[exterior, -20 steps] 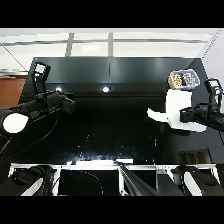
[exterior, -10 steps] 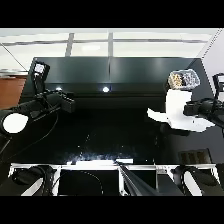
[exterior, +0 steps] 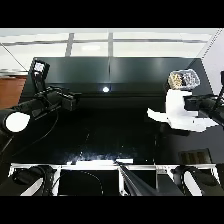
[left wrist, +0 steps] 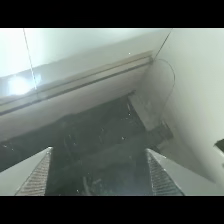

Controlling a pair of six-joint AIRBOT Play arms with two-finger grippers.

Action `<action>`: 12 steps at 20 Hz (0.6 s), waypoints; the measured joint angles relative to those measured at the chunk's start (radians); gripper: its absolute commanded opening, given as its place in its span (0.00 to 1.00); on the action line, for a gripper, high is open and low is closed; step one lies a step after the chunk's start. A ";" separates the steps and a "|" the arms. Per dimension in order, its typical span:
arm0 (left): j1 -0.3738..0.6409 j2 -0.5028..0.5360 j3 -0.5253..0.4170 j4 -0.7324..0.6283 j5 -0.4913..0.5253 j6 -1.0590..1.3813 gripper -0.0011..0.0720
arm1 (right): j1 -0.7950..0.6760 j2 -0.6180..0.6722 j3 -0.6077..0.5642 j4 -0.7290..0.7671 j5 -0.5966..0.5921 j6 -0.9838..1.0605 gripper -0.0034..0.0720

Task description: Fold the box and place the chain.

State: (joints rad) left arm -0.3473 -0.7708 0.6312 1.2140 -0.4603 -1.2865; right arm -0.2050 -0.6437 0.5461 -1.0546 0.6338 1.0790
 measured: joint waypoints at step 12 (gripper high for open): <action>0.000 -0.023 0.000 0.001 0.054 -0.003 0.99 | -0.566 -0.330 0.262 -0.301 0.174 0.497 0.98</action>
State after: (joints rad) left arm -0.3473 -0.7933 0.6312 1.2148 -0.4061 -1.2896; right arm -0.7715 -0.9733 0.8085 -1.3556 0.8074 1.5764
